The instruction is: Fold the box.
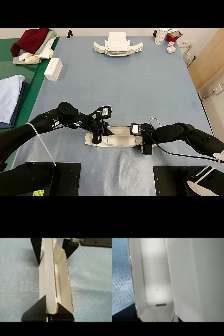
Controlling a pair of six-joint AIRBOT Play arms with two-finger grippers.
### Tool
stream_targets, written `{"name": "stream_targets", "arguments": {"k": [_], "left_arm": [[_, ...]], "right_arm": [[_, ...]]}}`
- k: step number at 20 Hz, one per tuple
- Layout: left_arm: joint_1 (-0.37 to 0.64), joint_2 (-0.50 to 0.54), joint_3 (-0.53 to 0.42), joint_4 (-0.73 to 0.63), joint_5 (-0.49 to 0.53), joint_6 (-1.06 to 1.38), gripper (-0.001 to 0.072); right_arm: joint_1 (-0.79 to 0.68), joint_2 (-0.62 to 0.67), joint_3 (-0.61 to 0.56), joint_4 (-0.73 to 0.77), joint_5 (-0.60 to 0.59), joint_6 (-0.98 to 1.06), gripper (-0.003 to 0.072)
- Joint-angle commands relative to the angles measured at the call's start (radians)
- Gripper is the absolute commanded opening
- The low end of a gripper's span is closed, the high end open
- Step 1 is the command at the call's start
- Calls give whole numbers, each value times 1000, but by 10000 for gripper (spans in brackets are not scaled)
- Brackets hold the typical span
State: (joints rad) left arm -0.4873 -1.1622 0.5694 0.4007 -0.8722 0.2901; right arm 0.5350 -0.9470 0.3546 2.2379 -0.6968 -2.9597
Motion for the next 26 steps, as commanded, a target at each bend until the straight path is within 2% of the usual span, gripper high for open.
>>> {"name": "stream_targets", "arguments": {"k": [1, 3, 4, 9, 17, 18, 19, 20, 26], "left_arm": [[1, 0, 0, 0, 0, 0, 12], [1, 0, 0, 0, 0, 0, 12], [1, 0, 0, 0, 0, 0, 12], [1, 0, 0, 0, 0, 0, 12], [1, 0, 0, 0, 0, 0, 12], [1, 0, 0, 0, 0, 0, 12], [1, 0, 0, 0, 0, 0, 12], [1, 0, 0, 0, 0, 0, 12], [1, 0, 0, 0, 0, 0, 12]], "right_arm": [[0, -3, -1, -7, 0, 4, 557], [0, -3, -1, -9, 0, 4, 561], [0, 0, -1, -9, 0, 4, 600], [0, 65, -1, -8, 0, 32, 603], [1, 31, -24, -8, 10, 30, 601], [1, 29, -26, -8, 11, 30, 585], [1, 28, -26, -8, 16, 30, 516], [1, 27, -26, -8, 16, 30, 480], [1, 28, -26, -8, 16, 27, 478]]}}
